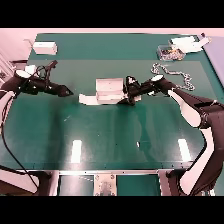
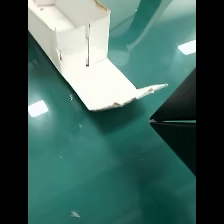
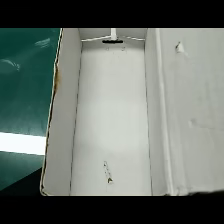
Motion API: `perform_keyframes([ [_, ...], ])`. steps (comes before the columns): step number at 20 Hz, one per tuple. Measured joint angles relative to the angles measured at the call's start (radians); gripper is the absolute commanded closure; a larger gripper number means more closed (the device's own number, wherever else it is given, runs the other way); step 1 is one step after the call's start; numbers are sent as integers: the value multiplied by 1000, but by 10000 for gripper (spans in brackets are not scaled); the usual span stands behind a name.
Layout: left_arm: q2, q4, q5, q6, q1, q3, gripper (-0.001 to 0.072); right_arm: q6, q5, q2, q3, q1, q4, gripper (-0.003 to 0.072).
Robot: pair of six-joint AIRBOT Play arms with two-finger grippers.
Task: Fold the box and place the chain.
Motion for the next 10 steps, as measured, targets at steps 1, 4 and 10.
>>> perform_keyframes([
  [1, 0, 4, 12, -23, -7, -14, 690, 0, 0, 0, 0, 0, 0, 102],
  [4, 0, 11, 44, -64, -51, -37, 690, 0, 0, 0, 0, 0, 0, 102],
  [10, -35, 44, 117, -123, -126, -49, 689, 0, 0, 0, 0, 0, 0, 102],
])
